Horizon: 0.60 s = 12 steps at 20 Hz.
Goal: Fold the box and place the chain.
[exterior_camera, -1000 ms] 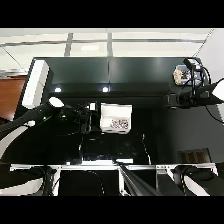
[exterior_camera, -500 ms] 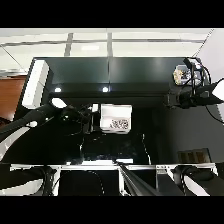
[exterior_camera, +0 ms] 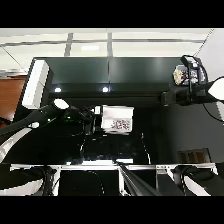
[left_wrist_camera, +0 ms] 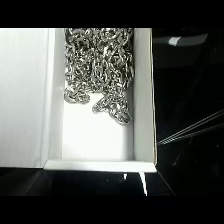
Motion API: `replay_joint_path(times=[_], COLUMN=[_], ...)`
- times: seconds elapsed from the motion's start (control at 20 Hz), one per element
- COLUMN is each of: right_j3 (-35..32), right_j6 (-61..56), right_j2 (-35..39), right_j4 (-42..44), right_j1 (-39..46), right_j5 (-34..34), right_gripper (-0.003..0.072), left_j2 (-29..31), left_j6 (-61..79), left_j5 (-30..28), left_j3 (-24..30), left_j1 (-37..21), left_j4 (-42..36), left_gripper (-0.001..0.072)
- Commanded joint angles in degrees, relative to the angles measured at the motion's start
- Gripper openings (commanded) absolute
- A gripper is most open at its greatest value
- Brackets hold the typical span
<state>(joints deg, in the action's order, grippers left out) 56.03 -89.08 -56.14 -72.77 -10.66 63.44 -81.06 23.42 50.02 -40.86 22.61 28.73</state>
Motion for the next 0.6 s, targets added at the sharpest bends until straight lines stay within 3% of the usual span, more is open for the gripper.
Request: replay_joint_path(times=[0.0, 0.15, 0.35, 0.55], right_j3=[0.4, 0.5, 0.5, 1.6], right_j6=[8.1, 17.3, 29.3, 49.7], right_j2=[-4.2, -10.8, -18.4, -18.7], right_j4=[14.8, 25.0, 25.4, 25.4], right_j1=[-1.7, -3.0, -5.9, -8.1], right_j5=[-10.2, -16.6, -13.0, -8.0], right_gripper=[0.0702, 0.07, 0.07, 0.0699], left_j2=[0.0, 0.0, 0.0, 0.0], left_j6=[-2.9, -2.9, -4.3, -4.4], left_j5=[-0.8, -0.8, -2.1, -1.9], left_j3=[0.0, 0.0, 0.0, 0.0], left_j1=[0.1, 0.1, 0.1, 0.1], left_j4=[-1.2, -0.7, -0.7, -0.7], left_gripper=[0.0469, 0.0469, 0.0469, 0.0469])
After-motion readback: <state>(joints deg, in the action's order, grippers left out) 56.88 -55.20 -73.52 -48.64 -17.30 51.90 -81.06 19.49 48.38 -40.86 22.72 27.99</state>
